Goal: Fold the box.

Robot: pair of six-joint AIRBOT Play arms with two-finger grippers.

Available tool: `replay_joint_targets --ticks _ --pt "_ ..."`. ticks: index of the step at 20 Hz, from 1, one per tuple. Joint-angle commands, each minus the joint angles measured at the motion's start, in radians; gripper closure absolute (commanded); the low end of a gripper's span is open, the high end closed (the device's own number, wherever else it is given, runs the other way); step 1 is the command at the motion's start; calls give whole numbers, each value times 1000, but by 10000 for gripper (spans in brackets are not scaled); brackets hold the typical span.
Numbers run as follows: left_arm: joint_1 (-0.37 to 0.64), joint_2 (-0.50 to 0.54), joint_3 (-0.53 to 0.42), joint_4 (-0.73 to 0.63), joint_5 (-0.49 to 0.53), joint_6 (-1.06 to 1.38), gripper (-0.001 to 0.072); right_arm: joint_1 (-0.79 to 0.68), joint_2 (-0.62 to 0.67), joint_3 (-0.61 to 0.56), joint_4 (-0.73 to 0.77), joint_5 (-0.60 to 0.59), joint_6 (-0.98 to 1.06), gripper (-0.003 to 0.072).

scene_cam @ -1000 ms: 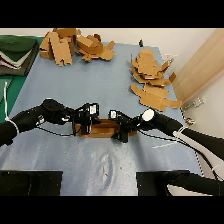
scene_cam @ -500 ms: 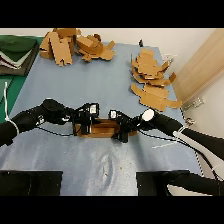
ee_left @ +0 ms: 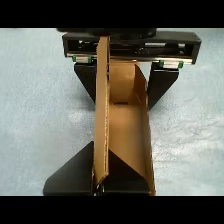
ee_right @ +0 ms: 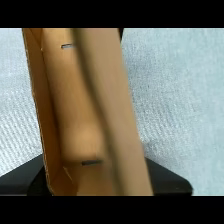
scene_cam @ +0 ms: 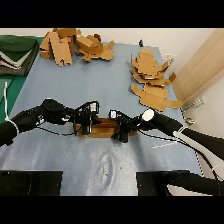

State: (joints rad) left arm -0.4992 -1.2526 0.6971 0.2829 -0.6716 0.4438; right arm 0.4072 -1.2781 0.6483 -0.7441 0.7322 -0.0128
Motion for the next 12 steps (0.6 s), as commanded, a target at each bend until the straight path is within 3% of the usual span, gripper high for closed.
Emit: replay_joint_targets --ticks 1,2,3,10,12 --pt "0 1 0 -2 10 -105 593 1 0 1 1 1 1 170" --pt "0 1 0 -3 11 -107 357 1 0 1 1 1 1 170" --pt "1 2 0 -3 18 -134 189 1 0 1 1 1 1 170" --pt "61 87 0 13 85 -230 165 1 0 1 0 5 1 170" --pt "100 150 0 104 66 -348 165 1 0 1 0 13 1 170"
